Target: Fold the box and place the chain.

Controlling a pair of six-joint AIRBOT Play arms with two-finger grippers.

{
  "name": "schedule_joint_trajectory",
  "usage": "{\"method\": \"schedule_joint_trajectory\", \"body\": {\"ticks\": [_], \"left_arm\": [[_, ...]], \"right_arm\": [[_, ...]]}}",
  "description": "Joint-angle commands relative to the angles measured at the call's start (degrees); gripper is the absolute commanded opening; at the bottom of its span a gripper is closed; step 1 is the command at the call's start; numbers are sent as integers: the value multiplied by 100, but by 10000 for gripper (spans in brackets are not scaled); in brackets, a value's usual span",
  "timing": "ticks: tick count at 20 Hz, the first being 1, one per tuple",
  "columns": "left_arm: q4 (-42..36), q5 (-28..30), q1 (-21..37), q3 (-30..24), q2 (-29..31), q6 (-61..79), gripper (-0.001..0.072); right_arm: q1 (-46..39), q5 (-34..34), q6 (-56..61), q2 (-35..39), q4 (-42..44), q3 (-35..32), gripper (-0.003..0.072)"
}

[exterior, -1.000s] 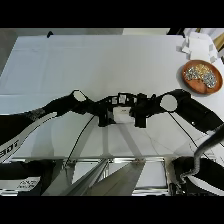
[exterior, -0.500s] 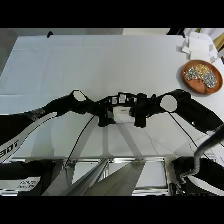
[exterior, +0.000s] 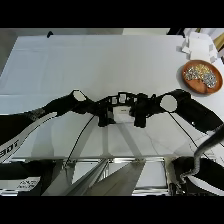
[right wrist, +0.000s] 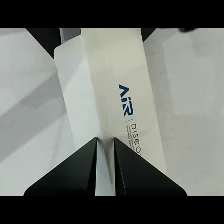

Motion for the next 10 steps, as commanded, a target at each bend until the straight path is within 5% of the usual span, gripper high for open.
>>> {"method": "schedule_joint_trajectory", "body": {"ticks": [1, 10], "left_arm": [[0, -7, -4, -4, 4, 0, 310], [0, -4, -4, -4, 4, 0, 310]], "right_arm": [[4, 74, 28, 37, 2, -2, 97], [2, -219, 28, 262, 33, -2, 96]]}}
